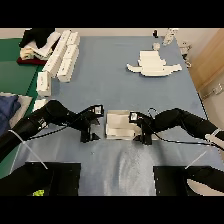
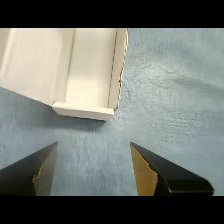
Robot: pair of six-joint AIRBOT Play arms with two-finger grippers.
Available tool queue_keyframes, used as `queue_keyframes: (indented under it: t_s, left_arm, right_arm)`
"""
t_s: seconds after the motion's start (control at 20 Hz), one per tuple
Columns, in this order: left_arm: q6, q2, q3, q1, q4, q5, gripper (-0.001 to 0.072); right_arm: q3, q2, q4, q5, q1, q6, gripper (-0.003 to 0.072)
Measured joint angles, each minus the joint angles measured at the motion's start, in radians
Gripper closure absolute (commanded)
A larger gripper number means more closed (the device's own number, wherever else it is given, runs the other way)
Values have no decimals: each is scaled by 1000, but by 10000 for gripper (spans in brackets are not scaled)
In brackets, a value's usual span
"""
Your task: Fold the box.
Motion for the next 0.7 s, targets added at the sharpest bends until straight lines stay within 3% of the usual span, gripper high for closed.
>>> queue_keyframes:
  t_s: [0.25,0.7]
  left_arm:
    - [213,-80,-29,9,-140,81,18]
    - [417,-171,-34,-22,-317,122,18]
  right_arm:
    - [0,0,0,0,0,0,168]
    - [0,0,0,0,0,0,168]
